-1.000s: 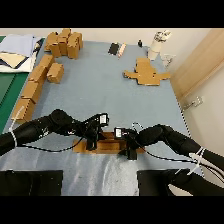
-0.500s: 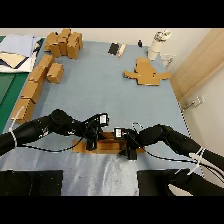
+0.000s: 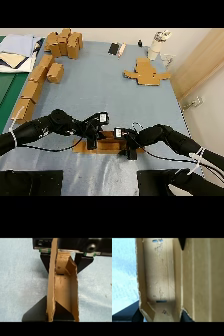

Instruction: Fold the box.

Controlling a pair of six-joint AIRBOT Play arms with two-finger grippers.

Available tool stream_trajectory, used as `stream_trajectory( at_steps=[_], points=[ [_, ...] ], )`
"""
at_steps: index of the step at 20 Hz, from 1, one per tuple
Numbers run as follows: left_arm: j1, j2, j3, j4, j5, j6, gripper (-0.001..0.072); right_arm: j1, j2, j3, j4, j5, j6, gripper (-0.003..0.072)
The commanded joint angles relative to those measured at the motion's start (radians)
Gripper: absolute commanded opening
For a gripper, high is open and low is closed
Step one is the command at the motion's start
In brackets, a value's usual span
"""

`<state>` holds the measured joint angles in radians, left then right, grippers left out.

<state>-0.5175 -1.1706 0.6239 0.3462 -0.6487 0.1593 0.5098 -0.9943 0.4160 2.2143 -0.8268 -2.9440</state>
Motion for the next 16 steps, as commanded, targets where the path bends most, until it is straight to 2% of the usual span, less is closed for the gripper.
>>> stream_trajectory(
  at_steps=[1, 3, 4, 5, 6, 7, 9, 11, 13, 15, 16],
  points=[
    [0.0, 0.0, 0.0, -0.009, -0.021, -0.002, 0.0012, 0.001, -0.001, 0.0, 0.0, -0.002, 0.0, 0.0502],
    [0.0, 0.0, 0.0, -0.008, -0.025, -0.004, 0.0014, 0.001, -0.001, 0.0, -0.001, -0.002, 0.0, 0.0503],
    [0.003, 0.001, 0.0, 0.0, -0.025, -0.004, 0.0155, 0.001, -0.001, 0.0, 0.0, -0.002, 0.0, 0.0502],
    [0.011, 0.008, 0.0, 0.019, -0.025, -0.021, 0.0618, 0.001, -0.001, 0.0, 0.0, -0.001, 0.0, 0.0502],
    [0.031, 0.021, 0.001, 0.045, -0.024, -0.101, 0.0679, 0.001, -0.001, 0.0, 0.0, -0.001, 0.0, 0.0503],
    [0.056, 0.042, 0.001, 0.098, -0.028, -0.194, 0.068, 0.001, -0.001, 0.0, -0.001, -0.001, 0.0, 0.0502],
    [0.129, 0.105, 0.001, 0.293, -0.068, -0.459, 0.0698, 0.001, -0.001, 0.0, -0.001, -0.001, 0.0, 0.0503],
    [0.2, 0.177, 0.001, 0.475, -0.2, -0.719, 0.0698, 0.001, -0.001, 0.0, -0.001, -0.001, 0.0, 0.0502],
    [0.242, 0.228, 0.0, 0.522, -0.433, -0.962, 0.0678, 0.001, -0.001, 0.0, -0.001, -0.002, 0.0, 0.0502],
    [0.223, 0.233, -0.002, 0.482, -0.581, -1.184, 0.0025, 0.001, -0.001, 0.0, -0.001, -0.002, 0.0, 0.0502],
    [0.192, 0.233, -0.009, 0.413, -0.594, -1.232, 0.0012, 0.001, -0.001, 0.0, -0.001, -0.002, 0.0, 0.0502]
  ],
)
